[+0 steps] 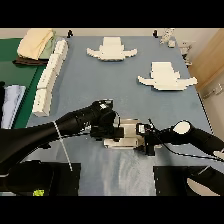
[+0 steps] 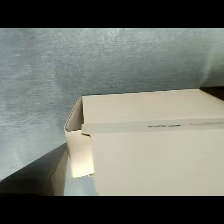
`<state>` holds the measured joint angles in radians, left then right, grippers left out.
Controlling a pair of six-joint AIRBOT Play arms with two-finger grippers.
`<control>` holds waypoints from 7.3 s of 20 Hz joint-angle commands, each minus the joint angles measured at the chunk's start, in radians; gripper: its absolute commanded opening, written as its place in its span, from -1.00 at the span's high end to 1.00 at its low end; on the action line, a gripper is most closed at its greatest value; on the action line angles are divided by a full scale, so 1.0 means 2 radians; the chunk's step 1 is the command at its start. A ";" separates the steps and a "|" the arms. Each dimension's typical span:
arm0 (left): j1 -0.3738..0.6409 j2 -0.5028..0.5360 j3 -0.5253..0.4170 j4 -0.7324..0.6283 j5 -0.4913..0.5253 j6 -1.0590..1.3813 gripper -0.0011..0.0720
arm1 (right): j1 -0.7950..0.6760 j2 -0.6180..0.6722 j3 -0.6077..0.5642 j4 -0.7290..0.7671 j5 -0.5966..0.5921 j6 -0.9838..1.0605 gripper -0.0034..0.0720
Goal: Fold the box.
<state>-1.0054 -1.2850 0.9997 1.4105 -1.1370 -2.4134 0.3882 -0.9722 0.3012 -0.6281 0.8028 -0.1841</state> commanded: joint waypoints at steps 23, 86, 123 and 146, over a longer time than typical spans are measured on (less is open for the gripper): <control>-0.020 -0.034 0.036 -0.005 -0.043 -0.037 0.03 | 0.000 0.000 0.000 0.000 0.000 0.000 -0.39; -0.015 -0.041 0.216 0.091 -0.270 0.097 0.93 | 0.000 0.000 0.000 0.000 0.000 0.000 -0.39; 0.224 0.142 -0.345 -0.572 0.232 1.448 -0.93 | 0.000 0.000 0.000 0.000 0.000 0.000 -0.39; 0.172 0.095 -0.303 -0.493 0.281 1.338 -0.93 | 0.000 0.001 0.000 0.000 0.000 0.000 -0.39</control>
<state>-0.6586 -1.0904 0.3889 0.4129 -0.5785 0.2768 0.3882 -0.9722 0.3012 -0.6285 0.8028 -0.1841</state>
